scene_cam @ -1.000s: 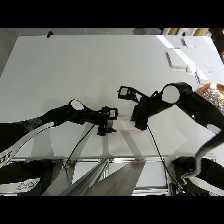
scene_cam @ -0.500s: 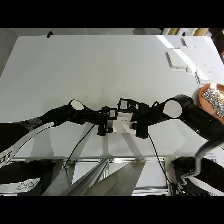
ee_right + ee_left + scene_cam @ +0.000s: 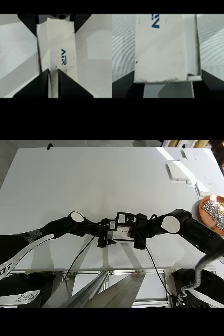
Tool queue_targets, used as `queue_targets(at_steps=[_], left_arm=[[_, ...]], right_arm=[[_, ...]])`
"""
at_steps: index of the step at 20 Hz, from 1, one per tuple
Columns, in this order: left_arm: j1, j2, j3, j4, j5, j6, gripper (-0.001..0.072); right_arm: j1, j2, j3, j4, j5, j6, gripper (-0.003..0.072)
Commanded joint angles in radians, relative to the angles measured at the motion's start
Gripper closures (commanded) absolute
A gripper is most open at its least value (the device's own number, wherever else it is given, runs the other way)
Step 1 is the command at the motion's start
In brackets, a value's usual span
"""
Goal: Fold the box and place the chain.
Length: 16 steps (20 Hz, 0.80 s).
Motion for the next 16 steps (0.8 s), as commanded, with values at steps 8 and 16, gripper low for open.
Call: queue_targets(at_steps=[8,16], left_arm=[[0.000,-0.001,0.001,0.003,0.000,0.003,0.0437],[0.000,-0.001,0.001,0.003,0.000,0.003,0.0437]], right_arm=[[0.001,-0.003,-0.003,-0.004,-0.008,-0.002,0.0617],[0.001,-0.002,-0.054,0.000,0.004,-0.005,0.0437]])
